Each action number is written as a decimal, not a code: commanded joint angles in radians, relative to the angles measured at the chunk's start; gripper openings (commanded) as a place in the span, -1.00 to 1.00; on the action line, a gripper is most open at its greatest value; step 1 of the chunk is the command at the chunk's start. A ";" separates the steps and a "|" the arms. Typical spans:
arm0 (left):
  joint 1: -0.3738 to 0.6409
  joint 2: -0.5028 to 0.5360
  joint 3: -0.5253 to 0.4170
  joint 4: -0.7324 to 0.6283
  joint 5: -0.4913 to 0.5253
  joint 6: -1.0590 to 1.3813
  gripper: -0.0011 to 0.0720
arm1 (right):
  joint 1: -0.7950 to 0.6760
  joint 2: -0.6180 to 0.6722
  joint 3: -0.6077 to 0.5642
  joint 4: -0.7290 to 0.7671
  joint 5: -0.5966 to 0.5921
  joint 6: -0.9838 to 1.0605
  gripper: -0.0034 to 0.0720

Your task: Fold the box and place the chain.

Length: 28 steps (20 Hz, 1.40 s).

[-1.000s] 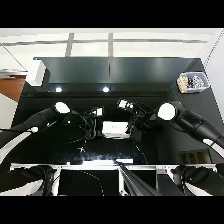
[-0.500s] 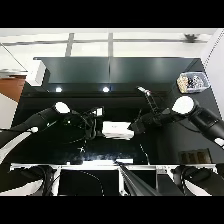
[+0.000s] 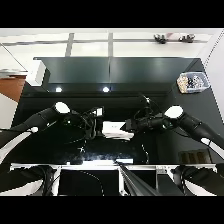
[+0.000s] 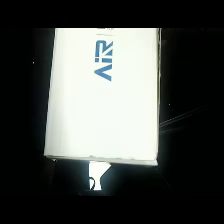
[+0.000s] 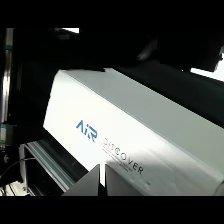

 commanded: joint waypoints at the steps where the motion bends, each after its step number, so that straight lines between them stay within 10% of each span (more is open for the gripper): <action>1: 0.000 -0.001 0.000 0.000 0.000 0.000 0.25 | 0.019 -0.049 -0.005 0.005 -0.019 0.000 -0.80; 10: 0.005 0.004 0.004 0.007 0.000 0.000 0.29 | -0.079 0.013 0.104 -0.010 0.099 -0.027 -0.80; 13: 0.004 0.051 0.018 0.111 0.001 -0.047 0.97 | -0.214 0.102 0.201 -0.059 0.222 -0.026 -0.80; 22: 0.094 0.261 0.031 0.281 -0.087 -0.384 0.98 | -0.537 0.181 0.260 -0.241 0.286 0.007 -0.80; 28: -0.067 0.132 0.206 0.181 -0.072 -0.386 0.99 | -0.534 0.181 0.258 -0.256 0.266 0.005 -0.79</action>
